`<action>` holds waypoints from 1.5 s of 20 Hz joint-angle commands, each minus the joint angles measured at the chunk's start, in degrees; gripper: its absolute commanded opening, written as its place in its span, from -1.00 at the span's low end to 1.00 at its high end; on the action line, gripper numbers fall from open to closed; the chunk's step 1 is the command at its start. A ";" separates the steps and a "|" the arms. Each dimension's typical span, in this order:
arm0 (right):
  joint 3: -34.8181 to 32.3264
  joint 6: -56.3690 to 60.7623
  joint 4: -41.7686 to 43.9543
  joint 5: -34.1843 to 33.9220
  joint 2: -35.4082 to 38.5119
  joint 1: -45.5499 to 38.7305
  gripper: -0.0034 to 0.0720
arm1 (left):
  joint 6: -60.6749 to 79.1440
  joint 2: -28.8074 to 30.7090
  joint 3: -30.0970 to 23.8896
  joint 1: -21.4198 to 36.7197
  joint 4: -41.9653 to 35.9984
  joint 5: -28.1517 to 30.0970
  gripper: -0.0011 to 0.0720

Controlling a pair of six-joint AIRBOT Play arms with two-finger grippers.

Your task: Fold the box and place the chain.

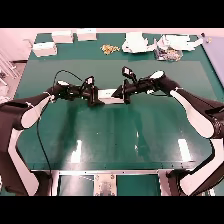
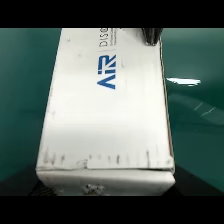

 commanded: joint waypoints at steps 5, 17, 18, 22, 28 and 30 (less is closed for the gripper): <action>-1.16 4.33 -7.91 -2.67 -0.17 1.70 -0.90 | 0.00 0.04 0.04 0.04 -0.02 -0.07 -0.18; -16.72 35.71 -19.80 -9.81 40.39 -3.67 -0.90 | -0.02 0.02 0.04 0.04 -0.02 -0.09 -0.18; -22.16 37.79 -21.70 -12.17 45.66 -5.60 -0.90 | -0.02 0.04 0.04 0.04 -0.02 -0.09 -0.18; -37.86 37.88 -22.18 -16.72 60.41 -15.02 -0.90 | 0.00 0.04 0.04 0.04 -0.24 -0.13 -0.18; -47.12 38.03 -22.23 -16.61 66.03 -22.16 -0.89 | -0.26 0.04 0.04 0.07 -0.42 -1.14 -0.18; -47.43 38.03 -22.23 -16.28 66.03 -22.08 -0.89 | -0.83 0.09 0.42 0.28 -0.85 -1.27 -0.52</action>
